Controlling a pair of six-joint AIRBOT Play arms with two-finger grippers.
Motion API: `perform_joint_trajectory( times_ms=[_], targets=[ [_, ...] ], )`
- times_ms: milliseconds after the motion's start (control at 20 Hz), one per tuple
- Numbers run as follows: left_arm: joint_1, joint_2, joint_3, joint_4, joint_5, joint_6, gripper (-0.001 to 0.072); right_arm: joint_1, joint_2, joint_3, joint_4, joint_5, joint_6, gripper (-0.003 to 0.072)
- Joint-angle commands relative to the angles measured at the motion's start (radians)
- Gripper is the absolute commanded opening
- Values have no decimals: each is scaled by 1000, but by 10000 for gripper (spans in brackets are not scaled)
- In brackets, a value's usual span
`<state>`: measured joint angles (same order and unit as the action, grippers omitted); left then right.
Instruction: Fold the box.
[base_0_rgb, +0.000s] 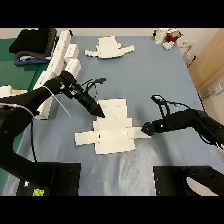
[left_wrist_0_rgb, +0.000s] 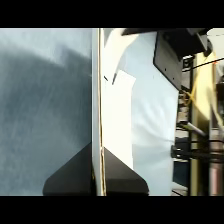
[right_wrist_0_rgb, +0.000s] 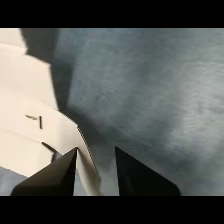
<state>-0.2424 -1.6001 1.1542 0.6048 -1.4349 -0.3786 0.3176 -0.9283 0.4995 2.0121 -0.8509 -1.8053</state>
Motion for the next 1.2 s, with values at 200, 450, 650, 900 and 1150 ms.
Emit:
perform_joint_trajectory(
  times_ms=[200, 450, 650, 900, 1150],
  targets=[
    [-91, 283, -161, 0, 238, 230, 5, 0, 1, 173, -375, -34, 375, 371],
    [-217, 493, -389, -47, 509, 383, 5, 0, 1, 234, -400, -20, 486, 370],
    [-367, 659, -564, -66, 804, 477, 6, 0, 0, 233, -400, -21, 542, 370],
    [-541, 727, -702, -66, 1045, 496, 6, 0, 0, 233, -400, -21, 561, 370],
    [-591, 703, -752, -66, 1145, 493, 10, 0, 0, 233, -399, -22, 576, 370]
  ],
)
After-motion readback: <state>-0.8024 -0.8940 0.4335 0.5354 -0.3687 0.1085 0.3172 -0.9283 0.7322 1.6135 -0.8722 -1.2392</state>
